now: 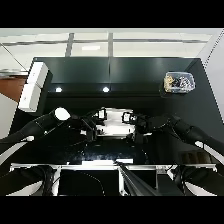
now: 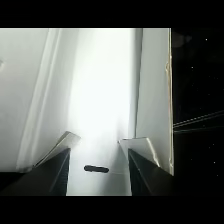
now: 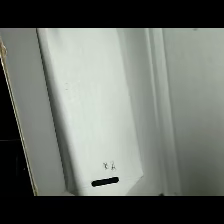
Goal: Fold the box and place the chain.
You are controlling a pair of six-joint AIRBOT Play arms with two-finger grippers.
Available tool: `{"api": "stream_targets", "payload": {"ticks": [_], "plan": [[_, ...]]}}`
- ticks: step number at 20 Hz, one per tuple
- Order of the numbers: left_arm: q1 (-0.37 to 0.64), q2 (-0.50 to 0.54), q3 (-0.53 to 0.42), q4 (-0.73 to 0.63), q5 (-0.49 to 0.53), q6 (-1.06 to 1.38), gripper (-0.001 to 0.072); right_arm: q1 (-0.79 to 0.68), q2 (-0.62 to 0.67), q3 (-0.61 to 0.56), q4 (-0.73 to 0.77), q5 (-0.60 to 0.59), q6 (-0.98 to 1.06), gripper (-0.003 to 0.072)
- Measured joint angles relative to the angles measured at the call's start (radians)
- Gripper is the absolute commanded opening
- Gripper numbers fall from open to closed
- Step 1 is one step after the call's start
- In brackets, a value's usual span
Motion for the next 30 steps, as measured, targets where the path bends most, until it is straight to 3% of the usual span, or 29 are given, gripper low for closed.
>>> {"api": "stream_targets", "payload": {"ticks": [1,2,4,11,15,19,24,30], "plan": [[0.000,0.000,0.000,0.003,0.003,0.000,0.0130,0.000,0.000,0.000,0.000,0.000,0.000,0.0462],[0.000,0.000,0.000,0.003,0.008,0.000,0.0061,0.000,0.000,0.000,0.000,0.000,0.000,0.0462],[0.000,0.001,0.000,0.001,0.001,0.001,0.0028,0.000,0.000,0.000,0.000,0.000,0.000,0.0462],[0.069,0.094,0.000,0.057,-0.029,-0.097,0.0028,0.000,0.000,0.000,0.000,0.000,0.000,0.0462],[0.219,0.187,0.000,0.077,-0.061,-0.433,0.0029,0.000,0.000,0.000,0.000,-0.001,0.000,0.0463],[0.415,0.220,0.000,0.098,-0.157,-0.748,0.0028,0.000,0.000,0.000,0.001,-0.002,0.000,0.0462],[0.582,0.194,-0.002,0.182,-0.262,-1.034,0.0028,0.000,0.000,0.000,0.000,-0.002,0.000,0.0462],[0.623,0.051,-0.029,0.186,-0.382,-1.193,0.0028,0.000,0.000,0.000,0.000,-0.003,0.000,0.0463]]}}
